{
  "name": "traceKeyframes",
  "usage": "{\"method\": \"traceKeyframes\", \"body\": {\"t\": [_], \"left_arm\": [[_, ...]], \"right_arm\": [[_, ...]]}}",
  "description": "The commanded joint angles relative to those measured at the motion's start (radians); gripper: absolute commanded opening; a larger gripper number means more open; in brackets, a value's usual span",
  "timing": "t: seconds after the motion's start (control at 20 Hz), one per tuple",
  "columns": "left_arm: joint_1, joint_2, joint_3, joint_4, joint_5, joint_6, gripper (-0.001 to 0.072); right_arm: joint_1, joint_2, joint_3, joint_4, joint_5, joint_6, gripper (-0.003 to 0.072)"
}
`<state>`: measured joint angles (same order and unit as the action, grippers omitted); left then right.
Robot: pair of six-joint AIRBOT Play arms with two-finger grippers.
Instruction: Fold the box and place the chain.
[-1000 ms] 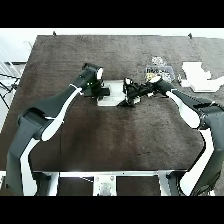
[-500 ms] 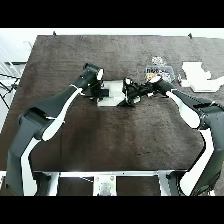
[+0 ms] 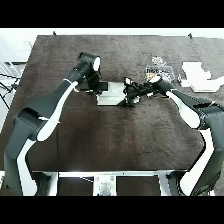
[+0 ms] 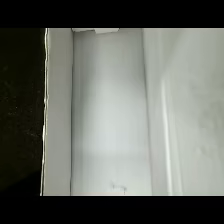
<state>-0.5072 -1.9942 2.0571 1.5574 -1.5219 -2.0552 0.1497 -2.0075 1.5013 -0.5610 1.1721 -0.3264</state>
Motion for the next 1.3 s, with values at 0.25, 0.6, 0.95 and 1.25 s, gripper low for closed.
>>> {"method": "traceKeyframes", "body": {"t": [0.25, 0.6, 0.95, 1.25], "left_arm": [[0.053, 0.151, -0.036, -0.010, 0.052, 0.190, 0.0455], [0.076, 0.150, -0.177, -0.210, 0.154, 0.253, 0.0516], [0.026, 0.105, -0.209, -0.211, 0.205, 0.172, 0.0514], [0.026, 0.087, -0.237, -0.135, 0.218, 0.089, 0.0467]], "right_arm": [[-0.002, 0.001, 0.000, -0.008, -0.003, 0.000, 0.0587], [-0.002, 0.001, 0.000, -0.008, -0.003, 0.000, 0.0587], [-0.002, 0.001, 0.000, -0.007, -0.003, 0.000, 0.0587], [-0.002, 0.001, 0.000, -0.008, -0.003, 0.000, 0.0587]]}}
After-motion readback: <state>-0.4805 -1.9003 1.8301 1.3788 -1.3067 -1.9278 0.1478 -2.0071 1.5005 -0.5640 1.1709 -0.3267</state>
